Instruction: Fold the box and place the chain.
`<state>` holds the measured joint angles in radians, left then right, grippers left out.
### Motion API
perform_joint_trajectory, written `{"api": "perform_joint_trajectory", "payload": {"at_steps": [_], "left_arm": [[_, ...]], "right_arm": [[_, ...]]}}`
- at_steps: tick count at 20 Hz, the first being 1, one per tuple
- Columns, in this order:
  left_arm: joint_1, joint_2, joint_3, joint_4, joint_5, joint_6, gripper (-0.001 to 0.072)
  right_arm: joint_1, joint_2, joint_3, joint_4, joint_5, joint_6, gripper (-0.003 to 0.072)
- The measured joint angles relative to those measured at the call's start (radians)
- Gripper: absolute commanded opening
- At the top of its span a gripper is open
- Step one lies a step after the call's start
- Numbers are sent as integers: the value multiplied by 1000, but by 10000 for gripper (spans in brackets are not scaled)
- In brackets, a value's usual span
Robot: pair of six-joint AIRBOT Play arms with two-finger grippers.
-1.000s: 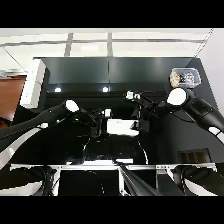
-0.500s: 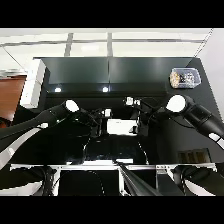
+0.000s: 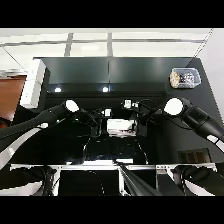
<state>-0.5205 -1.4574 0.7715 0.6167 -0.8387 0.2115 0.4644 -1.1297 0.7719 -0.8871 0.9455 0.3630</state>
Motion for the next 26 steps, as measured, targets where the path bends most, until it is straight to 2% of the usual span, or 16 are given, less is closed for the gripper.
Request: {"api": "perform_joint_trajectory", "payload": {"at_steps": [1, 23, 24, 25, 26], "left_arm": [[0, 0, 0, 0, 0, 0, 340], [0, 0, 0, 1, -2, 2, 341], [0, 0, 0, 1, -2, 2, 340], [0, 0, 0, 0, -2, 2, 341], [0, 0, 0, 0, -2, 1, 341]], "right_arm": [[0, 0, 0, 0, -2, 4, 310], [0, 0, -3, -1, 69, 26, 313], [0, 0, -3, -1, 71, 26, 316], [0, 0, -3, -1, 71, 26, 389], [0, 0, -3, -1, 74, 26, 389]]}}
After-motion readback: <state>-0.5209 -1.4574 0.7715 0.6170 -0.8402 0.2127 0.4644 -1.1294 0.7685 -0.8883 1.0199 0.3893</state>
